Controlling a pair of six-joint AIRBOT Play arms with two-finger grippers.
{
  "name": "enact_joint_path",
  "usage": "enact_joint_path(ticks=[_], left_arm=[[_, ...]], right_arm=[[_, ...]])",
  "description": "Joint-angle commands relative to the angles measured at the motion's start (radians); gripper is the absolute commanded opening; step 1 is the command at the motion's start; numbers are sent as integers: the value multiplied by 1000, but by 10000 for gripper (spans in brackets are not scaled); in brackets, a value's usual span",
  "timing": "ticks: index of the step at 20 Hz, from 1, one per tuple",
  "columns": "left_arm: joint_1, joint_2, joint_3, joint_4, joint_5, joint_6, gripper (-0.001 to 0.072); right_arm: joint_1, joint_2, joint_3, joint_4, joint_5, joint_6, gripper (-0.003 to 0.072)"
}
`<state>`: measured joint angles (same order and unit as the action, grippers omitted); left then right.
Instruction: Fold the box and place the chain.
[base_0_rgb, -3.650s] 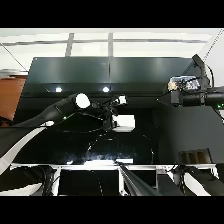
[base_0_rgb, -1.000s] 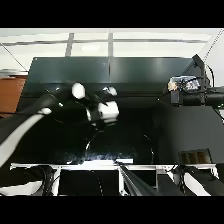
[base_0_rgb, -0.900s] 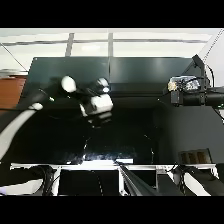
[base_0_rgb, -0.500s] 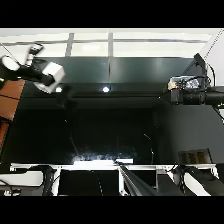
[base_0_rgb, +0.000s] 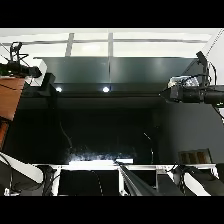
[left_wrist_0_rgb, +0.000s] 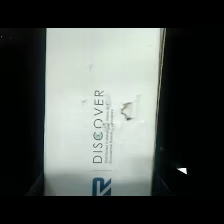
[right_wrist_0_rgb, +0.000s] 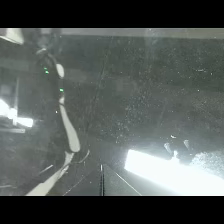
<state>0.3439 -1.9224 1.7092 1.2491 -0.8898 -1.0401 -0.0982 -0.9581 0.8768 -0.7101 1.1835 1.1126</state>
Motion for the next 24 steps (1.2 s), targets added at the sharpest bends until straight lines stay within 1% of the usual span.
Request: enact_joint_path(ticks=[1, 2, 4, 6, 8, 9, 10, 11, 12, 13, 14, 15, 17, 18, 19, 20, 21, 23, 24], left_arm=[[3, -46, 31, 12, -6, -43, 720], [4, -45, 39, 24, -14, -61, 720], [3, -42, 120, 64, -103, -69, 720], [3, -42, 266, 64, -243, -77, 720], [3, -33, 439, 64, -378, -156, 720], [3, -4, 473, 62, -407, -198, 720], [3, 43, 468, 49, -416, -232, 720], [3, 104, 442, 20, -422, -275, 714], [3, 165, 404, -20, -427, -323, 691], [3, 228, 359, -69, -441, -374, 465], [3, 280, 319, -118, -481, -397, 111], [0, 327, 287, -166, -554, -397, 29], [-37, 396, 250, -175, -655, -423, 28], [-72, 438, 227, -161, -674, -404, 27], [-122, 497, 183, -125, -658, -377, 28], [-173, 557, 123, -88, -611, -373, 28], [-229, 636, 28, -64, -528, -373, 28], [-335, 811, -231, -55, -325, -374, 29], [-381, 899, -375, -54, -237, -373, 29]], right_arm=[[1, 0, 1, -1, -6, 11, 22], [1, 0, 1, -1, -6, 11, 22], [1, 0, 1, 0, -5, 11, 22], [1, 0, 1, 2, -5, 11, 22], [1, 0, 2, 3, -12, 10, 22], [1, 0, 6, 2, -17, 10, 21], [0, 0, 21, -6, -18, 9, 22], [0, 0, 47, -30, -18, 9, 21], [0, 0, 87, -73, -14, 10, 22], [0, 0, 132, -124, -4, 11, 22], [0, 1, 187, -187, 21, 15, 22], [0, 2, 240, -256, 59, 40, 21], [0, 18, 285, -373, 142, 95, 21], [-3, 36, 283, -417, 160, 100, 21], [-7, 55, 278, -462, 164, 124, 21], [-15, 78, 260, -499, 138, 164, 21], [-23, 105, 226, -516, 91, 208, 21], [-26, 158, 113, -527, -23, 273, 21], [-26, 178, 39, -526, -72, 291, 21]])
